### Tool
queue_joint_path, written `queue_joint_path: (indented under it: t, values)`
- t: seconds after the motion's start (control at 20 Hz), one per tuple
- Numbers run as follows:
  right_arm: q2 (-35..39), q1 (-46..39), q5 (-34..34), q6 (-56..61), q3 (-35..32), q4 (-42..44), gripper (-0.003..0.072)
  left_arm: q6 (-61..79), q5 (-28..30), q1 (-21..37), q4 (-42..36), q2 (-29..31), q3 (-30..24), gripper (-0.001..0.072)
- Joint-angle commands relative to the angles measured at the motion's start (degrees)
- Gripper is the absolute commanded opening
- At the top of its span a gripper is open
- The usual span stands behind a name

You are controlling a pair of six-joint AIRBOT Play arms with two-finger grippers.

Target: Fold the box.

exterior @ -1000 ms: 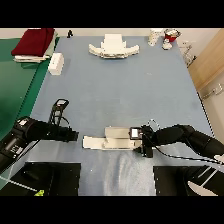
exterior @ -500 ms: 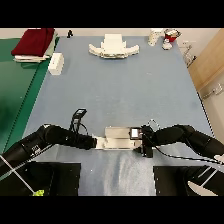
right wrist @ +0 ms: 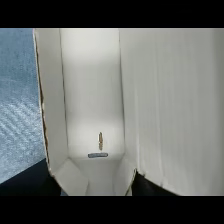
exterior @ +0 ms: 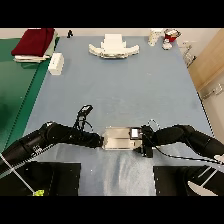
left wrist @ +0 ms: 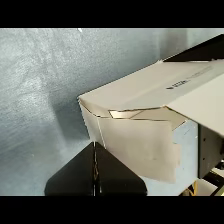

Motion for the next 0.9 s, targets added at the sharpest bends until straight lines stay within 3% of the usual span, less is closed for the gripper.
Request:
queue_joint_path:
  t: [0.0, 0.05, 0.1, 0.3, 0.6, 0.75, 0.85]
  values:
    - [0.04, 0.02, 0.02, 0.0, 0.04, 0.0, 0.0411, 0.02, -4.94, 1.7, 0.66, 0.04, 1.68, 0.0051]
    - [0.04, 0.02, 0.02, 0.0, 0.04, 0.0, 0.0411, -0.04, -5.9, 2.56, 0.55, 0.04, 2.36, 0.0298]
    - [0.04, 0.02, 0.02, -0.02, 0.04, 0.0, 0.0411, 0.02, -6.21, 2.91, 0.37, 0.04, 2.86, 0.0362]
    - [0.04, 0.02, 0.02, 0.0, 0.04, 0.0, 0.041, 0.0, -5.68, 2.89, -1.95, -0.02, 3.23, 0.0362]
    - [0.04, 0.02, 0.04, 0.0, 0.04, 0.0, 0.0411, 0.31, 0.68, 2.67, -8.7, -1.31, 3.13, 0.0363]
    - [0.04, 0.02, 0.04, 0.0, 0.04, 0.0, 0.0411, -1.77, 0.68, 0.17, -7.85, -3.5, 4.0, 0.0362]
    - [0.04, 0.02, 0.02, 0.0, 0.04, 0.0, 0.0411, -8.96, 0.57, -3.04, -1.92, -5.51, 5.31, 0.0362]
